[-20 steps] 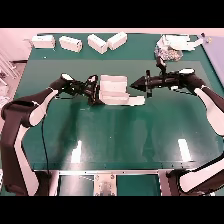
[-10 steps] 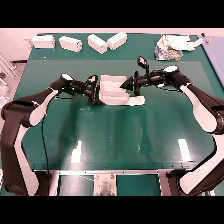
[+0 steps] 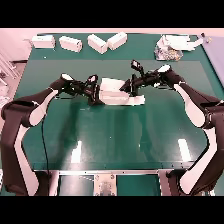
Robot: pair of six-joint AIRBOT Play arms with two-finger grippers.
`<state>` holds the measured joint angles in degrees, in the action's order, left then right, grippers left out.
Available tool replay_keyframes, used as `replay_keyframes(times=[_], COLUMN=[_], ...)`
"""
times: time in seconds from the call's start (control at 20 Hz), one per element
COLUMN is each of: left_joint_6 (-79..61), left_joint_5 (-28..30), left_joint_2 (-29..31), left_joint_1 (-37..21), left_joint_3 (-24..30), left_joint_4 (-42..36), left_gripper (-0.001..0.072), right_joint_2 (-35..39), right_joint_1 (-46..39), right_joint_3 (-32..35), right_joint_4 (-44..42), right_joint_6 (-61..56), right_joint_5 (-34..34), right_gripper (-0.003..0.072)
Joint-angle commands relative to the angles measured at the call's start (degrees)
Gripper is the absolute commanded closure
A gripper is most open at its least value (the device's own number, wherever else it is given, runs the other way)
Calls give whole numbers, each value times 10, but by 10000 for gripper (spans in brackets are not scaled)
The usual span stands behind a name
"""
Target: Fold the box and place the chain.
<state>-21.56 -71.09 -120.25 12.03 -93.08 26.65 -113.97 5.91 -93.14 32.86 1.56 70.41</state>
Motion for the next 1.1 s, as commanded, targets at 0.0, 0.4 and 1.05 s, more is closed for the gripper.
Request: replay_keyframes(times=[0.0, 0.4, 1.05], left_joint_6=[-3, 3, 3], left_joint_5=[0, 0, 0], left_joint_2=[0, 0, 0], left_joint_1=[0, 0, 0], left_joint_3=[-1, -1, -1], left_joint_4=[1, 1, 1], left_gripper=[363, 363, 363], right_joint_2=[-7, 13, 247], right_joint_1=[1, 0, -22], right_joint_3=[-3, -42, 175], right_joint_4=[30, 26, 116], right_joint_6=[-5, 1, -64], right_joint_5=[-10, -10, -92], right_gripper=[674, 676, 678])
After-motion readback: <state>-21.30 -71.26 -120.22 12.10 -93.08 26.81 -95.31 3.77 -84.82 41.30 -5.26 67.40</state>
